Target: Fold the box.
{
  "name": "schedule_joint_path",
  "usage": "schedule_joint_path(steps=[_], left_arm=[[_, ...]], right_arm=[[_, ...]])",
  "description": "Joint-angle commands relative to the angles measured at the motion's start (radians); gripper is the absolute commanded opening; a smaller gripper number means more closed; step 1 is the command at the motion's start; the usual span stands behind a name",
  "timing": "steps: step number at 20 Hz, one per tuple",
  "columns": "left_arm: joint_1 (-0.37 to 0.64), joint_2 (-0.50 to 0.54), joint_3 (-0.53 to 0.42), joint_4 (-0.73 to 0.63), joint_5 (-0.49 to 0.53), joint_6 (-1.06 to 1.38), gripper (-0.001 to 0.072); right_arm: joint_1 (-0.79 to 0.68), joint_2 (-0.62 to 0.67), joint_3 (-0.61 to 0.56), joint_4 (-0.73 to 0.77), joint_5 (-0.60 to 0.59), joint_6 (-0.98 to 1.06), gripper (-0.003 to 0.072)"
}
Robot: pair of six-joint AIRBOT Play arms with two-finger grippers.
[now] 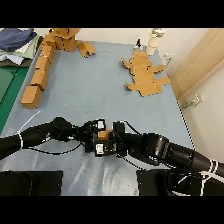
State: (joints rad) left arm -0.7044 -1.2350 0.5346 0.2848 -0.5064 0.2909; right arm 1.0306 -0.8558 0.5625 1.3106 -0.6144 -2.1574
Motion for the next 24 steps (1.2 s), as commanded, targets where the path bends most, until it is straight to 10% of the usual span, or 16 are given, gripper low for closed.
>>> schedule_joint_path(steps=[1,13,19,24], left_arm=[[0.0,0.0,0.0,0.0,0.0,0.0,0.0609],[0.0,0.0,0.0,0.0,0.0,0.0,0.0609],[0.0,0.0,0.0,0.0,0.0,0.0,0.0609],[0.0,0.0,0.0,0.0,0.0,0.0,0.0609]], right_arm=[[0.0,-0.02,-0.001,0.03,0.0,0.005,0.0138],[-0.003,0.033,0.013,0.108,-0.076,0.01,0.0143],[-0.032,0.155,0.058,0.084,-0.239,0.733,0.0002],[-0.262,0.152,-0.008,0.513,-0.24,0.835,0.0001]])
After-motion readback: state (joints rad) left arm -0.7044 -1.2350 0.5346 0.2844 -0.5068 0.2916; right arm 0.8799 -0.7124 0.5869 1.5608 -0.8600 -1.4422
